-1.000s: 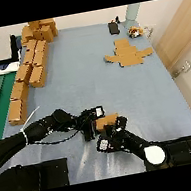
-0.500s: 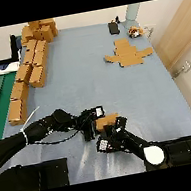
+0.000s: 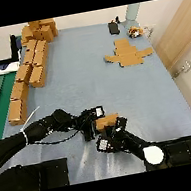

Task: Fold the box.

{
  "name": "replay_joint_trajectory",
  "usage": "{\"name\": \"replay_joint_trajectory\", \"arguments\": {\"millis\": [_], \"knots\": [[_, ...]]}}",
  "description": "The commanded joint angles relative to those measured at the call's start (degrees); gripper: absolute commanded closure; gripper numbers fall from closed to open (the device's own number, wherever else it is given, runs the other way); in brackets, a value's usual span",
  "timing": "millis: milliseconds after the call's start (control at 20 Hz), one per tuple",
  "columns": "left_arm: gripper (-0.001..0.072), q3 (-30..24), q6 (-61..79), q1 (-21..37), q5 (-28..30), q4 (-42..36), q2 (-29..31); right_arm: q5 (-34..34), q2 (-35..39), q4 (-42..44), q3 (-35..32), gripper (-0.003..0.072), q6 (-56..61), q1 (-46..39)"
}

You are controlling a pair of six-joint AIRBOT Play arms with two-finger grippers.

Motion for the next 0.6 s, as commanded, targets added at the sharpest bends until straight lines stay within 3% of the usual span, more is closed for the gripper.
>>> {"name": "replay_joint_trajectory", "arguments": {"millis": [0, 250, 550], "knots": [[0.0166, 0.0, 0.0, 0.0, 0.0, 0.0, 0.0, 0.2, -0.6, 0.4, 0.0, 0.0682, 0.0, 0.0], [0.0167, 0.0, 0.0, 0.0, 0.0, 0.0, 0.0, -4.9, 1.9, -1.0, 1.8, 0.0682, -0.3, 0.1], [0.0167, 0.0, 0.0, 0.0, 0.0, 0.0, 0.0, -33.4, 11.7, 2.2, 5.4, 0.0683, -1.2, -3.5]]}}
